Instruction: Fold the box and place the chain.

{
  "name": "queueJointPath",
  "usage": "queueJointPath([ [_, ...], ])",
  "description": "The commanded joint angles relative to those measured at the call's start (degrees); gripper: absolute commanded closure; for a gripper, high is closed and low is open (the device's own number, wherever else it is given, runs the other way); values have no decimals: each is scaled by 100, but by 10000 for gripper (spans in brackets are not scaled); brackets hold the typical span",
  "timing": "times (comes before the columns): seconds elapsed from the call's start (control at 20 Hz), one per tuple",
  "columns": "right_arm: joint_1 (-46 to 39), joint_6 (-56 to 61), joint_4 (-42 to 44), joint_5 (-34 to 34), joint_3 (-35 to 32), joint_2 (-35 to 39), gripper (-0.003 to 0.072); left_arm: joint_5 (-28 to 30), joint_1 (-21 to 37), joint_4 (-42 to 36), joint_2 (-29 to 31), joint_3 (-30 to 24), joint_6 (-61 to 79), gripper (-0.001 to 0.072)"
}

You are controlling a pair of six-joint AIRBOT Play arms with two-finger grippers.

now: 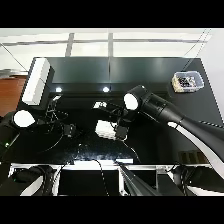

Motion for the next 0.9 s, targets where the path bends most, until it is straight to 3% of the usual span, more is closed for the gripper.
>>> queueJointPath([
  [0.0, 55, 48, 55, -164, -85, -4, 390, 0, 4, -2, -2, -2, 2, 15],
  [0.4, 31, 400, 28, 96, -15, 101, 380, -2, 4, -2, -2, -2, 2, 15],
  [0.6, -299, 1781, 120, 466, 35, 584, 381, -55, 4, -2, -2, -2, 4, 15],
  [0.65, -444, 2181, 157, 693, -17, 726, 446, -59, 4, -2, -2, -2, 7, 15],
  [0.7, -603, 2568, 243, 804, -195, 916, 667, -50, 4, -2, -2, -2, 28, 15],
  [0.8, -852, 2765, 1163, 540, -975, 1375, 668, -48, 4, -2, -2, -2, 46, 15],
  [0.85, -918, 2767, 1742, 52, -1480, 1604, 668, -48, 4, -2, -2, -2, 50, 15],
])
